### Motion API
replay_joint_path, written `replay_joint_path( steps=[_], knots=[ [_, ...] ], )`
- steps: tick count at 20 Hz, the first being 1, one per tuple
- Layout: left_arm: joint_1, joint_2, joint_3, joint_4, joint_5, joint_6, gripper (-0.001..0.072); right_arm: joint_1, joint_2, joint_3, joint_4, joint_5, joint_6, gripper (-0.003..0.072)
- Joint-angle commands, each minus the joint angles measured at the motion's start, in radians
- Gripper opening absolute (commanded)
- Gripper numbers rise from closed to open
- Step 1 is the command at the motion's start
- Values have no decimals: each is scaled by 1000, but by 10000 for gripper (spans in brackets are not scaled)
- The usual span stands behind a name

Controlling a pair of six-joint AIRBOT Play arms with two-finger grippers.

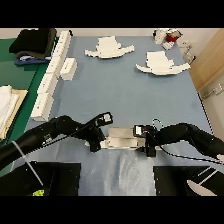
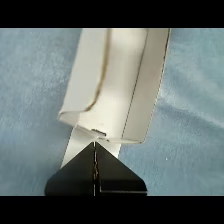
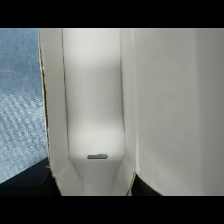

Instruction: Fold the box.

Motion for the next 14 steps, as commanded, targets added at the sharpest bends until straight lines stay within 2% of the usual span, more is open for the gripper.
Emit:
replay_joint_path(
  steps=[1, 3, 5, 8, 11, 14],
  knots=[
    [47, 145, 10, 224, -116, -503, 15, 0, 0, 0, 0, 0, 0, 515],
    [114, 219, 9, 254, -199, -783, 16, 0, 0, 0, 0, 0, 0, 515],
    [200, 267, 9, 357, -273, -1011, 16, 0, 0, 0, 0, 0, 0, 515],
    [350, 271, 6, 437, -379, -1181, 16, 0, 0, 0, 0, 0, 0, 515],
    [418, 218, -47, 336, -383, -1122, 16, 0, 0, 0, 0, 0, 0, 515],
    [378, 138, -122, 116, -266, -987, 15, 0, 0, 0, 0, 0, 0, 515]
  ],
)
